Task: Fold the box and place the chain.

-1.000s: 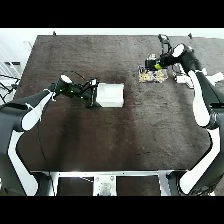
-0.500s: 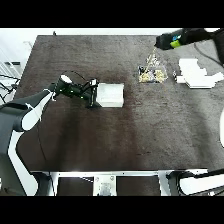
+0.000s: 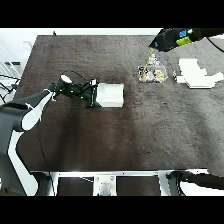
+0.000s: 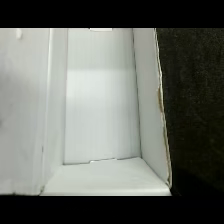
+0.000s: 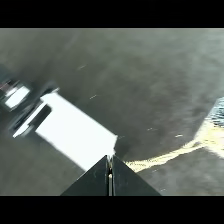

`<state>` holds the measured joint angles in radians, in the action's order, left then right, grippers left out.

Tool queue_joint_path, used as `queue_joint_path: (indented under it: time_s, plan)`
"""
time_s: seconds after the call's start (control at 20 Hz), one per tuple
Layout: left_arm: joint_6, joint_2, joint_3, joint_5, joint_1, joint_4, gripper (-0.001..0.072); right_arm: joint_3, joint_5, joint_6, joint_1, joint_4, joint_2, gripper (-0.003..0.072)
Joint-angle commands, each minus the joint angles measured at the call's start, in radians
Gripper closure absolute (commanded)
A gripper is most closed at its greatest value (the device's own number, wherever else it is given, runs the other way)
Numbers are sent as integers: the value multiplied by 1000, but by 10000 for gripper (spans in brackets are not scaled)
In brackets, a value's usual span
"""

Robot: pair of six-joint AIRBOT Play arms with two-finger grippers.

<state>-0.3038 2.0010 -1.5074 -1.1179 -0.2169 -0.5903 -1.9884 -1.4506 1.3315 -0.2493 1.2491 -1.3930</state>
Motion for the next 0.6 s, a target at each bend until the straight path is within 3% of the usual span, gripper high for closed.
queue_joint_path:
  time_s: [0.0, 0.4, 0.55]
  plan:
    - [0, 0, 0, 0, 0, 0, 360, 2, -64, -8, -86, 0, 10, 682]
    - [0, 0, 0, 0, 0, 0, 361, 80, -55, -5, -199, -10, 9, 682]
    - [0, 0, 0, 0, 0, 0, 360, 156, 17, -9, -213, -72, 9, 682]
